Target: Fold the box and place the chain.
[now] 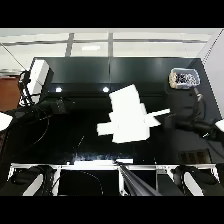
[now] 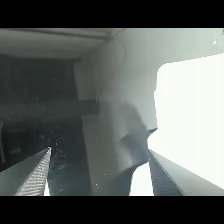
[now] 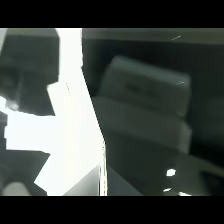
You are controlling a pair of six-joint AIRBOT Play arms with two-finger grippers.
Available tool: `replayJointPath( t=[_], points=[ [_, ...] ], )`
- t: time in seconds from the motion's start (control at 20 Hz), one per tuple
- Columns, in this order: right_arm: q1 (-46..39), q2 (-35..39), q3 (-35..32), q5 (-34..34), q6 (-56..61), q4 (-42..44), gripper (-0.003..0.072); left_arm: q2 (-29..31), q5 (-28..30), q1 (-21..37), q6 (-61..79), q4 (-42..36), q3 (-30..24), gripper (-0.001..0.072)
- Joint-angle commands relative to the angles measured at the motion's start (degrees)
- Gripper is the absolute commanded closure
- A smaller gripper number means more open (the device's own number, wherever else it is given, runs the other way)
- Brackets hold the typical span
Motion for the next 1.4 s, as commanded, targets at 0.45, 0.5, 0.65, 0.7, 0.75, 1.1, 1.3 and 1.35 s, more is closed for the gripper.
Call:
replayJointPath(
  t=[0.45,0.5,0.65,0.7,0.75,1.1,1.3,1.35],
  points=[
    [28.0,5.4,-6.2,-24.3,13.3,-12.9,0.0641,-28.3,-18.8,-0.6,24.7,-23.9,0.0,0.0008],
    [28.0,5.4,-6.2,-24.3,13.3,-12.9,0.0641,-31.3,-19.2,-0.9,29.2,-26.7,0.0,0.0008],
    [28.0,5.4,-6.2,-24.2,14.7,-12.9,0.0641,-36.9,-19.5,-3.3,43.2,-34.9,0.3,0.0008],
    [28.0,5.4,-6.2,-23.9,14.8,-12.9,0.0641,-37.9,-19.5,-4.7,46.8,-36.6,0.6,0.0008],
    [28.0,5.4,-6.2,-23.6,14.8,-12.9,0.0641,-38.9,-19.6,-6.3,49.4,-37.5,1.5,0.0009],
    [28.0,5.4,-6.2,-22.9,14.8,-13.0,0.0641,-49.2,-27.1,-14.6,53.6,-26.1,12.6,0.0016],
    [28.0,5.4,-6.2,-22.8,14.8,-13.2,0.0641,-52.2,-29.9,-13.2,53.8,-26.2,14.9,0.0149],
    [28.0,5.4,-6.2,-22.8,14.8,-13.6,0.0641,-52.6,-30.3,-12.9,53.8,-26.2,15.1,0.0256]
  ],
)
